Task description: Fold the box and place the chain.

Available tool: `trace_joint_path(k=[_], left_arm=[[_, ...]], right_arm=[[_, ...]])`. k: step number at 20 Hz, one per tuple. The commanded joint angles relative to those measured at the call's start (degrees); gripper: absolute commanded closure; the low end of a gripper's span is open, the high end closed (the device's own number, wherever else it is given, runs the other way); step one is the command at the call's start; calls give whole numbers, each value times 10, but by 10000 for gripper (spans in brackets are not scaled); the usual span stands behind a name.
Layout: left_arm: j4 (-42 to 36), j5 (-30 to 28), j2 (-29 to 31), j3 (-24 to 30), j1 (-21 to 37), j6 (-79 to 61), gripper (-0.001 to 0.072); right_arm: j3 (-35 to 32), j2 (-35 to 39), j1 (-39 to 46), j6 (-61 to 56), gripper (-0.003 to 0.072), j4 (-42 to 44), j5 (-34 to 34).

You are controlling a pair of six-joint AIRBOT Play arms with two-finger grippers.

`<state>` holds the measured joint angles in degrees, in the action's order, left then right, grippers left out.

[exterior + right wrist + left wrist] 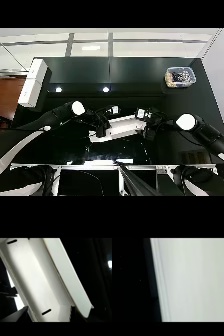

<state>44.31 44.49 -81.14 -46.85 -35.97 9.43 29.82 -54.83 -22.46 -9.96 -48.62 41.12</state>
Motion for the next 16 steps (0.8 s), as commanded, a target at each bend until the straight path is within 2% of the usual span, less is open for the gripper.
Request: trace_joint_path(k=[1,16], left_arm=[[0,1,0,-1,0,0,682],[44,-7,16,-1,0,-37,685]], right_arm=[[1,0,0,-8,1,0,-15],[1,-1,0,6,0,18,45]])
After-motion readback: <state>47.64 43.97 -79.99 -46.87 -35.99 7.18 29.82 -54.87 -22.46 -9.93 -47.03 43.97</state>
